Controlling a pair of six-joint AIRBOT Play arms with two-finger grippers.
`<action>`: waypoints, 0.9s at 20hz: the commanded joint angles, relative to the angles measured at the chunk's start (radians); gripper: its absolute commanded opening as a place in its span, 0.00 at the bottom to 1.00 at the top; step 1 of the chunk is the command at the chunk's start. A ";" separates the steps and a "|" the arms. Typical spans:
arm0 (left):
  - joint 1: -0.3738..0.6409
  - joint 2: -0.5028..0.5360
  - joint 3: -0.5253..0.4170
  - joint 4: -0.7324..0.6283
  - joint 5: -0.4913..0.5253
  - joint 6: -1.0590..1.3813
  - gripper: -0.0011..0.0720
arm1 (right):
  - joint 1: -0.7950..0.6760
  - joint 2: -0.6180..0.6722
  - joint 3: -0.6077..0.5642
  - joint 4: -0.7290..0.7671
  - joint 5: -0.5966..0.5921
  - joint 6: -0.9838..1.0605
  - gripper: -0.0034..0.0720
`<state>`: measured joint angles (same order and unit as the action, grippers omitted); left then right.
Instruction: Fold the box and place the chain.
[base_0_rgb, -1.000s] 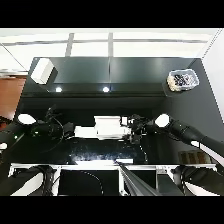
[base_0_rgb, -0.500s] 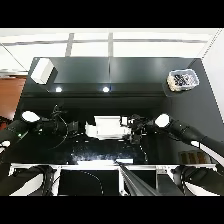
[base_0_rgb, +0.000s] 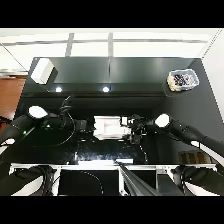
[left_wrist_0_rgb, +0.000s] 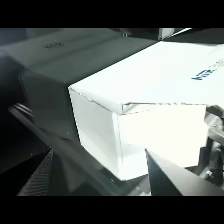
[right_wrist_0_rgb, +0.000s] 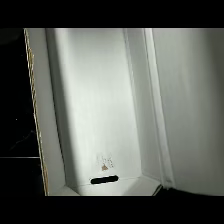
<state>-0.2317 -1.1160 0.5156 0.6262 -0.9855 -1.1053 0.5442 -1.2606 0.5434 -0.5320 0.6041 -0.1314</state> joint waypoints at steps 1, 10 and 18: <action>-0.085 0.000 0.017 0.066 0.115 -0.108 0.98 | 0.001 0.000 0.000 0.000 0.000 0.000 0.66; -0.304 -0.001 0.050 0.320 0.279 -0.482 0.95 | 0.001 0.000 0.000 0.001 -0.002 0.001 0.66; -0.476 -0.020 0.156 0.692 0.206 -0.903 0.79 | 0.001 0.000 0.000 0.001 -0.002 0.001 0.66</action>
<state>-0.6395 -1.1255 0.6323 1.1503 -0.7490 -1.8183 0.5449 -1.2606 0.5434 -0.5320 0.6022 -0.1307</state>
